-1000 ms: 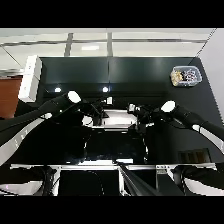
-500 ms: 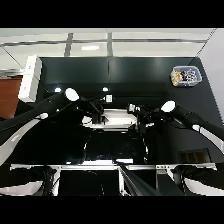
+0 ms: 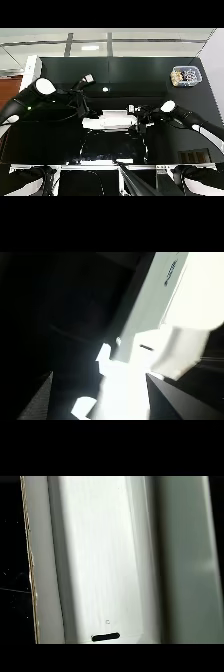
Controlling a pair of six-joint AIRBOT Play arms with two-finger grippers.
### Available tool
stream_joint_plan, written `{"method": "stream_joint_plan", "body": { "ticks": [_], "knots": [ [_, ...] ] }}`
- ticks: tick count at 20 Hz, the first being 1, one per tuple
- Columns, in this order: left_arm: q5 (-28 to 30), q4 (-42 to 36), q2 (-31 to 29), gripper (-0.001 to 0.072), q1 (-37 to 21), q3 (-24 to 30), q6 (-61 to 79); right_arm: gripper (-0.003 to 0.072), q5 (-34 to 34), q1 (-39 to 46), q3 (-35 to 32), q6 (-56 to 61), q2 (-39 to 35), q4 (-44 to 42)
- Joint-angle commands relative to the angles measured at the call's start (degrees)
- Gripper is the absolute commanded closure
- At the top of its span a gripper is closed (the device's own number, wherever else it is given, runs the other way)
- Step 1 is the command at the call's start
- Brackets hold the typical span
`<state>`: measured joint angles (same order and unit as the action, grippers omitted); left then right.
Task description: Fold the box and place the chain.
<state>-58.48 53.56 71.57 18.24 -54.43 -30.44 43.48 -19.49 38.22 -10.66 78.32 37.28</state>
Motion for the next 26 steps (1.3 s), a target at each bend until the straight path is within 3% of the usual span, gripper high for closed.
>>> {"method": "stream_joint_plan", "body": {
  "ticks": [1, 3, 4, 5, 8, 11, 14, 17, 22, 26],
  "knots": [
    [-9.20, 0.55, -1.14, 0.0090, -1.03, 0.24, -16.35, 0.0193, -1.16, -0.42, -0.04, -0.26, 0.04, 0.17],
    [-13.31, -4.24, -0.50, 0.0102, -0.42, 0.24, -19.50, 0.0193, -1.33, -0.50, -0.04, -0.26, 0.04, -0.07],
    [-15.85, -7.98, -0.07, 0.0347, -0.15, 0.24, -19.50, 0.0193, -1.33, -0.50, -0.04, -0.24, 0.04, -0.24],
    [-17.81, -11.39, 0.33, 0.0689, 0.17, 0.24, -18.86, 0.0193, -1.33, -0.50, -0.04, -0.24, 0.04, -0.33],
    [-15.85, -22.29, 1.09, 0.0688, 1.86, 0.28, -15.39, 0.0193, -1.31, -0.50, -0.04, -0.24, 0.04, -0.39],
    [-2.86, -29.24, 2.91, 0.0688, 4.48, 0.61, -11.26, 0.0193, -1.31, -0.50, -0.04, -0.24, 0.04, -0.42],
    [9.49, -29.59, 7.41, 0.0688, 6.05, 0.59, -11.23, 0.0193, -1.33, -0.50, -0.04, -0.24, 0.04, -0.44],
    [16.31, -28.37, 11.56, 0.0689, 5.88, 0.57, -11.21, 0.0193, -1.33, -0.50, -0.04, -0.24, 0.04, -0.44],
    [17.14, -23.93, 16.11, 0.0688, 5.81, 0.44, -11.19, 0.0193, -1.33, -0.50, -0.04, -0.26, 0.04, -1.49],
    [9.09, -23.96, 19.74, 0.0688, 5.79, 0.44, -11.28, 0.0193, -1.36, -0.50, -0.04, -0.24, 0.04, -1.49]
  ]
}}
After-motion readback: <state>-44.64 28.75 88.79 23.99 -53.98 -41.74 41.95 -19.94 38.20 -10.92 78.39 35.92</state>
